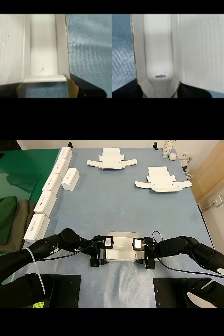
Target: Fold the box.
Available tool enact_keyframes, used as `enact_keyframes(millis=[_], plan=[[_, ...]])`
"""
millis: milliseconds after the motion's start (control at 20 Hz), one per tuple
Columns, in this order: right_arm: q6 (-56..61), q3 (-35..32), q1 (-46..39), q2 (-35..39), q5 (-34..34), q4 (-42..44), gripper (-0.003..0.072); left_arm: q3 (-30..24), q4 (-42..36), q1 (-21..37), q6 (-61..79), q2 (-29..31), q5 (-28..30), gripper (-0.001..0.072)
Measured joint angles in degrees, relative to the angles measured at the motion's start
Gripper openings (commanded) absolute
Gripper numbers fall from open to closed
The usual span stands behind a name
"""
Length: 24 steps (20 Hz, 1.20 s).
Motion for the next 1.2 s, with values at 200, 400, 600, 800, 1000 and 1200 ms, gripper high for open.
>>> enact_keyframes(millis=[200,400,600,800,1000,1200], plan=[[0.0,0.0,0.0,0.0,0.0,0.0,0.0517,-0.1,-0.9,-1.0,0.0,-1.0,1.6,0.0686],[0.0,0.0,0.0,0.0,0.0,0.0,0.0517,-0.1,-1.1,-1.2,0.0,-1.3,2.2,0.0459],[0.0,0.0,0.0,0.0,0.0,0.0,0.0517,-0.1,-1.2,-1.2,0.0,-1.4,2.3,0.0622],[0.0,0.0,0.0,0.0,0.1,0.0,0.0516,-0.2,-1.2,-1.2,-0.7,-1.4,2.3,0.069],[0.0,0.0,0.0,0.0,0.1,0.0,0.0517,-0.7,-1.2,-0.2,-1.2,-0.3,2.5,0.069],[0.0,0.0,0.0,0.0,0.1,0.0,0.0517,-1.9,-1.5,0.0,-1.3,1.0,2.4,0.069]])
